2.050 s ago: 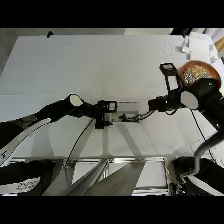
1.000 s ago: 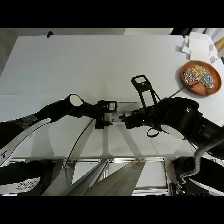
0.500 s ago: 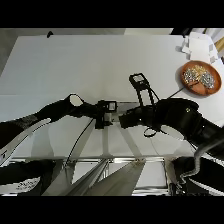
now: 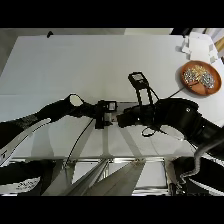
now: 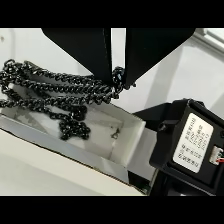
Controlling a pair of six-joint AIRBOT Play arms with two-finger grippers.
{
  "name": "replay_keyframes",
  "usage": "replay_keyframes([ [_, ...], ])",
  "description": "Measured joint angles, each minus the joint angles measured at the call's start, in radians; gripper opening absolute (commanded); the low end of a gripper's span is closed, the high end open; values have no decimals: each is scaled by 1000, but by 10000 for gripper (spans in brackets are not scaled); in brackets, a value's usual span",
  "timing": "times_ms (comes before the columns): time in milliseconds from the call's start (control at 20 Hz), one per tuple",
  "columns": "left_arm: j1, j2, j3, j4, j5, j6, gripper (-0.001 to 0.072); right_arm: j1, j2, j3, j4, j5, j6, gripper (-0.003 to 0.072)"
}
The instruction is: Fold the box and place the chain.
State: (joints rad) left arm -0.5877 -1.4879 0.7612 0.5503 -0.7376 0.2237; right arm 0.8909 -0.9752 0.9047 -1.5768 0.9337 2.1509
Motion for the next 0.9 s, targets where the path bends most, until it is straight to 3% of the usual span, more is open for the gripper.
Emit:
replay_keyframes([
  [400, 0, 0, 0, 0, 0, 0, 13, 0, 1, 1, 6, -58, 0, 15],
  [900, 0, 0, 0, 0, 0, 0, 13, 0, 62, 10, -74, -35, 22, 15],
])
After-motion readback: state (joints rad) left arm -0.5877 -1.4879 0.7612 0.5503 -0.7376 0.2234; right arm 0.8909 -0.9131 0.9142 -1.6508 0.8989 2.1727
